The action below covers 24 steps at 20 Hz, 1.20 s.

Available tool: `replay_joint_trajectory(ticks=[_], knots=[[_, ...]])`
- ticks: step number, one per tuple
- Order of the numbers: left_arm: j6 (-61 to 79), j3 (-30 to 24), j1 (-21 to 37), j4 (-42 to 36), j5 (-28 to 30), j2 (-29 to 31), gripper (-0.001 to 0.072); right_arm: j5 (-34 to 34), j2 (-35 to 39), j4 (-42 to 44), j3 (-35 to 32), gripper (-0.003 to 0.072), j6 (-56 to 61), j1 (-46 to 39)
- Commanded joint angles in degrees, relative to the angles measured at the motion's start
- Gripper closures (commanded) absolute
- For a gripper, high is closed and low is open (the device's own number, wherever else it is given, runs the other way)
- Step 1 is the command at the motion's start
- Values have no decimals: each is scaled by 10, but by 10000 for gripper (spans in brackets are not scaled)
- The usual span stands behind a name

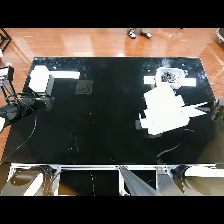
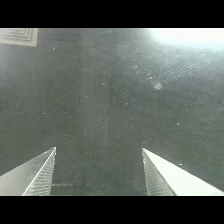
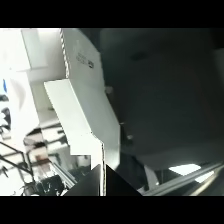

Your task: Fold the box and place the chain.

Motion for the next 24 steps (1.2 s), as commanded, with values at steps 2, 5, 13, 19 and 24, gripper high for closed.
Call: replay_joint_trajectory(ticks=[2,5,13,19,24], knots=[[0,0,0,-44,0,0,80,-65,97,48,-76,664,30,92],[0,0,0,-74,0,-3,80,-160,184,50,-150,664,95,169],[0,0,-41,-97,-13,-36,80,-375,364,76,-287,664,186,443],[0,0,-52,-98,-16,-75,80,-452,366,57,-287,664,113,552],[54,0,-48,-114,-60,-119,80,-400,368,14,-290,664,-19,553]])
